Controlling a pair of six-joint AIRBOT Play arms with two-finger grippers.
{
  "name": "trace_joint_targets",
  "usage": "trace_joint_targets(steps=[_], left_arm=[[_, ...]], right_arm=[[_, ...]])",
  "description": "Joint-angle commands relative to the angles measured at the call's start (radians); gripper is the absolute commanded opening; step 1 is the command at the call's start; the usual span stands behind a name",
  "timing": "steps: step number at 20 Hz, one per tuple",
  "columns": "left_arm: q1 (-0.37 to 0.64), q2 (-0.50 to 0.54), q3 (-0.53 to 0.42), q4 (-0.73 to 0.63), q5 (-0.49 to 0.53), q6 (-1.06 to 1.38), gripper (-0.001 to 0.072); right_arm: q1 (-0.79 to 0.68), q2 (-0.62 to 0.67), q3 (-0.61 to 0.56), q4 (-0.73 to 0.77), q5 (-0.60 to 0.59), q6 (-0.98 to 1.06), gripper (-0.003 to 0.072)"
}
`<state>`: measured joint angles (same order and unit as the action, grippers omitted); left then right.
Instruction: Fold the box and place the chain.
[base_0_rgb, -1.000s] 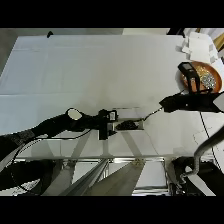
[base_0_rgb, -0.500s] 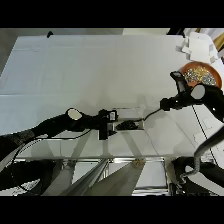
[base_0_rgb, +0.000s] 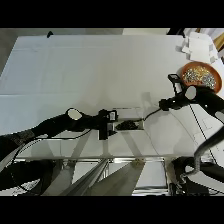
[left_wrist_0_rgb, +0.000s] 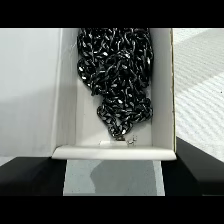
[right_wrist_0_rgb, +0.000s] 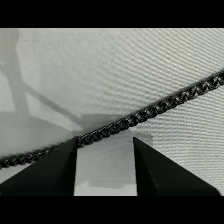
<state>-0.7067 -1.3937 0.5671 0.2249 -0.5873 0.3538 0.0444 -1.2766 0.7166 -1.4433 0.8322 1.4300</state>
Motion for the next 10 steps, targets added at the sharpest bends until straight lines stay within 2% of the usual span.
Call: trace_joint_targets(steps=[1,2,5,6,10], left_arm=[[0.001,0.001,0.000,0.000,0.000,0.000,0.0413],[0.001,0.001,0.000,0.000,0.000,0.000,0.0413],[0.001,0.001,0.000,0.000,0.000,0.000,0.0413],[0.001,0.001,0.000,0.000,0.000,0.000,0.0413],[0.001,0.001,0.000,0.000,0.000,0.000,0.0413]], right_arm=[[0.000,-0.016,-0.001,-0.011,-0.011,0.011,0.0199],[0.000,-0.016,-0.001,-0.011,-0.011,0.011,0.0150],[0.000,-0.016,-0.001,-0.006,-0.007,0.011,0.0138],[0.005,-0.014,-0.001,0.003,-0.001,0.010,0.0008],[0.057,0.028,-0.001,0.000,0.033,0.002,0.0015]])
